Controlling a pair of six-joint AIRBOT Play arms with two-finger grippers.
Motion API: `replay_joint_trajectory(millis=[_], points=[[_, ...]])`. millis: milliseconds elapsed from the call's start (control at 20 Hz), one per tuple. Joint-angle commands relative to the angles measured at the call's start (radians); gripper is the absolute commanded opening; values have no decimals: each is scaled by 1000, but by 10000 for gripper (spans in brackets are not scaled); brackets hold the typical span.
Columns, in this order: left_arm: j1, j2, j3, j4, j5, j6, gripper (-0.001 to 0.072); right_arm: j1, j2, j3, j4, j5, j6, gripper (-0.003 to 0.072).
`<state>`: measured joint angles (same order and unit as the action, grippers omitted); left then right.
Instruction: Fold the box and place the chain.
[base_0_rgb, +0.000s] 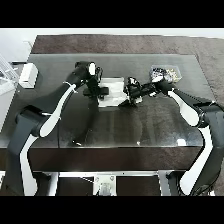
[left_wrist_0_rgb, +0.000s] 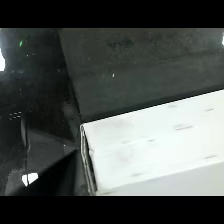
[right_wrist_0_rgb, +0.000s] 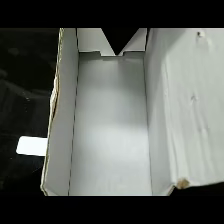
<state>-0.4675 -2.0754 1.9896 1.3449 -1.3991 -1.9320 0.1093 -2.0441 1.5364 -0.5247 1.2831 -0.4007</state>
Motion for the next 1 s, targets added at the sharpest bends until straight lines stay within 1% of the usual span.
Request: replay_joint_trajectory(millis=[0, 150, 200, 250, 300, 350, 450, 850, 900, 950], points=[[-14, -26, 37, 36, -29, -6, 190, 0, 0, 0, 0, 0, 0, 579], [-14, -30, 37, 37, -23, -6, 189, 0, 0, 0, 0, 0, 0, 579], [-14, -32, 37, 39, -24, -6, 171, 0, 0, 0, 0, 0, 0, 579], [-14, -35, 37, 38, -26, -5, 96, 0, 0, 0, 0, 0, 0, 579], [-14, -39, 37, 35, -27, -5, 96, 0, 0, 0, 0, 0, 0, 579], [-14, -39, 37, 35, -26, -4, 36, 0, 0, 0, 0, 0, 0, 579], [-14, -39, 37, 35, -26, 3, 21, 0, 0, 0, 0, 0, 0, 579], [-14, -39, 37, 17, -13, 18, 22, 0, 0, 0, 0, 0, 0, 579], [-14, -37, 37, 12, -11, 21, 91, 0, 0, 0, 0, 0, 0, 579], [-14, -35, 37, 9, -11, 22, 335, 0, 0, 0, 0, 0, 0, 579]])
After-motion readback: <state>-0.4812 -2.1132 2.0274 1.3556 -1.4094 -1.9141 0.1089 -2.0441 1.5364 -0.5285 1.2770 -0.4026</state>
